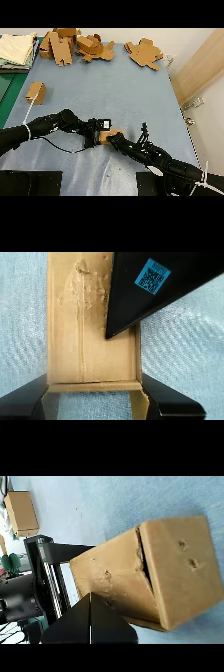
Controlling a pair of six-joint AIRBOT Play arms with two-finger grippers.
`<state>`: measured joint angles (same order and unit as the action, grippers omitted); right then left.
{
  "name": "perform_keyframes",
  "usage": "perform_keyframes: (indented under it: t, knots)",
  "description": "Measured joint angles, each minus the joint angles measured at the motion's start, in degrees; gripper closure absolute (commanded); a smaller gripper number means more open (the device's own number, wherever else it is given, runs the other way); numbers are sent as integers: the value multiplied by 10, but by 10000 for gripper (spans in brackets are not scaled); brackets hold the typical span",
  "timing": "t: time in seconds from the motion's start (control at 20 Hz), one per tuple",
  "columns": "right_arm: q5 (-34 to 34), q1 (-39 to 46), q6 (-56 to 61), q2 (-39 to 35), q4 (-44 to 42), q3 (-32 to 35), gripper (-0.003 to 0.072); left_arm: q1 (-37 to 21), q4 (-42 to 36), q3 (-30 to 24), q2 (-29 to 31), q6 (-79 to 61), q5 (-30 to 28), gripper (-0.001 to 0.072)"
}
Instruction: Fold the box.
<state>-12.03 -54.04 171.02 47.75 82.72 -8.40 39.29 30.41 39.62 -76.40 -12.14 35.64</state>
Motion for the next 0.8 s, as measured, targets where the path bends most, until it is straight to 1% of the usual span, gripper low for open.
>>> perform_keyframes:
  t: [0.2,0.3,0.4,0.45,0.65,0.8]
  knots:
    - [1,0,0,-12,-1,0,686,0,-1,0,0,0,1,420]
    - [-19,5,0,-40,-2,-2,686,0,-1,0,0,0,1,419]
    - [-18,26,-1,-82,-2,-3,686,0,-1,0,0,0,1,420]
    - [-9,41,-3,-104,-1,-4,686,0,-1,0,0,0,0,420]
    - [63,114,-57,-196,2,-4,686,0,0,0,0,3,-1,419]
    - [113,158,-76,-255,19,-4,685,0,0,3,5,42,-6,419]
